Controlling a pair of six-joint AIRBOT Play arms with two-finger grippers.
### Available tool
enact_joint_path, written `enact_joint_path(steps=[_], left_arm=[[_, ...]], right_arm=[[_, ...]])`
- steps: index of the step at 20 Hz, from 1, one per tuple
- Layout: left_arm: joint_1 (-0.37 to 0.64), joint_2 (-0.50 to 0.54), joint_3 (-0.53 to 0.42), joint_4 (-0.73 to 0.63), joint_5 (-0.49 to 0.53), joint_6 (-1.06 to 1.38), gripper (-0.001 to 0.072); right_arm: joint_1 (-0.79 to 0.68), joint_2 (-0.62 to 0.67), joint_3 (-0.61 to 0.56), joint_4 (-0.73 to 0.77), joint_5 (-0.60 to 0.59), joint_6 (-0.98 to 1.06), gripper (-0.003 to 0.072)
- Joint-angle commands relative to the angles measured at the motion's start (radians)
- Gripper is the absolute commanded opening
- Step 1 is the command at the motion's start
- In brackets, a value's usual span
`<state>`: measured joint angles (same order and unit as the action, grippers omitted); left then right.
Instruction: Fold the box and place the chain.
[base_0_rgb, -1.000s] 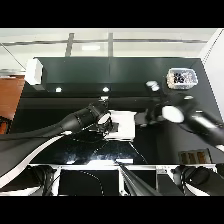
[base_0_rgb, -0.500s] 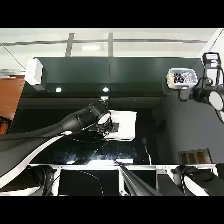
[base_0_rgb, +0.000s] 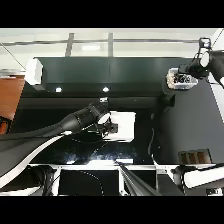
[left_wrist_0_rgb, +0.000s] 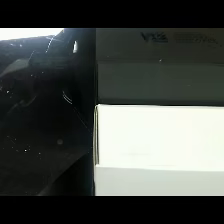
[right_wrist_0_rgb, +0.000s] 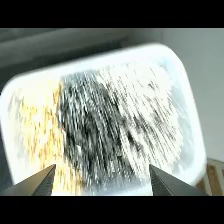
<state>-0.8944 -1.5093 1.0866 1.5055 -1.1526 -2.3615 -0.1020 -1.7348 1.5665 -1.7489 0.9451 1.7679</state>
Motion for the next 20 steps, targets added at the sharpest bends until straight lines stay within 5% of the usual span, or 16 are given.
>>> enact_joint_path(steps=[1,3,8,13,20], left_arm=[[0.000,-0.001,0.001,0.001,-0.005,0.000,0.0035],[0.000,-0.001,0.001,0.000,-0.011,0.000,0.0034],[0.000,-0.001,0.001,0.000,-0.015,0.000,0.0034],[0.000,-0.001,0.001,0.001,-0.012,0.000,0.0035],[0.000,-0.001,0.001,0.000,-0.013,0.000,0.0034]], right_arm=[[-0.013,-0.188,0.156,0.032,0.038,-0.038,0.0696],[-0.012,-0.215,0.156,0.032,0.038,-0.040,0.0693],[-0.012,-0.220,0.177,0.032,0.075,-0.065,0.0058],[-0.020,-0.141,0.208,0.032,0.128,-0.103,0.0043],[-0.096,0.034,0.208,0.237,0.179,-0.211,0.0043]])
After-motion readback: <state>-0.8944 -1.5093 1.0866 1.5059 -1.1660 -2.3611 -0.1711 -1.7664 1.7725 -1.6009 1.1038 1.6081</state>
